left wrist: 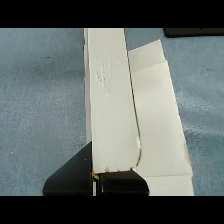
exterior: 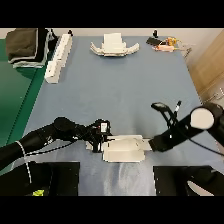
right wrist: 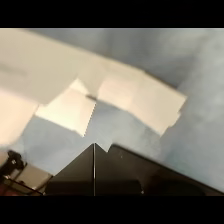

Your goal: Fold the box.

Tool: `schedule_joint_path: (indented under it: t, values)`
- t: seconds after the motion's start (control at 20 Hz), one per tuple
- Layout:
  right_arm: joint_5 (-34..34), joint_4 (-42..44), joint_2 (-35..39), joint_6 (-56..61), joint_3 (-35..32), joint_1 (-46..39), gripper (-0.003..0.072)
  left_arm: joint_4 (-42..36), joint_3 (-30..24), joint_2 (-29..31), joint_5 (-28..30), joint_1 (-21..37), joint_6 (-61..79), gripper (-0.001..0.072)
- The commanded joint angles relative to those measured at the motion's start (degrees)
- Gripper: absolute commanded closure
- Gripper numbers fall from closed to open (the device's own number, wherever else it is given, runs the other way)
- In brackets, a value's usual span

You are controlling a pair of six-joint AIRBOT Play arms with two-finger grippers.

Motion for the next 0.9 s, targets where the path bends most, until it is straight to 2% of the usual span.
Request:
schedule_joint_path:
  t: [0.0, 0.05, 0.1, 0.15, 0.2, 0.3, 0.45, 0.65, 0.85]
  values:
    - [-6.9, 0.6, 10.9, -6.1, -7.1, 13.6, 0.0684, 0.0, 0.0, 0.0, 0.0, 0.0, 0.0, 0.0697]
    - [-10.5, 0.4, 13.1, -9.1, -8.6, 17.8, 0.0682, 0.0, 0.0, 0.0, 0.0, 0.0, 0.0, 0.0697]
    - [-13.8, 0.1, 14.2, -12.6, -9.9, 22.1, 0.0604, 0.0, 0.0, 0.0, 0.0, 0.0, 0.0, 0.0696]
    - [-16.4, -0.2, 14.3, -16.7, -10.8, 25.7, 0.0357, 0.0, 0.0, 0.0, 0.0, 0.0, 0.0, 0.0696]
    - [-19.4, -1.6, 13.6, -21.2, -11.6, 29.2, 0.0191, 0.0, 0.0, 0.0, 0.0, 0.0, 0.0, 0.0697]
    - [-24.6, -8.1, 10.2, -26.3, -12.6, 34.0, 0.0089, 0.0, 0.0, 0.0, 0.0, 0.0, 0.0, 0.0696]
    - [-27.5, -16.8, 2.3, -28.8, -12.8, 36.7, 0.0087, 0.0, 0.0, 0.0, 0.0, -0.1, 0.0, 0.0697]
    - [-32.1, -18.3, -4.9, -28.4, -12.8, 36.9, 0.0093, 0.0, 0.0, 0.0, 0.0, -0.1, 0.0, 0.0697]
    - [-36.2, -26.2, -5.6, -15.1, -12.4, 36.9, 0.0101, 0.0, 0.0, 0.0, 0.0, -0.1, 0.0, 0.0696]
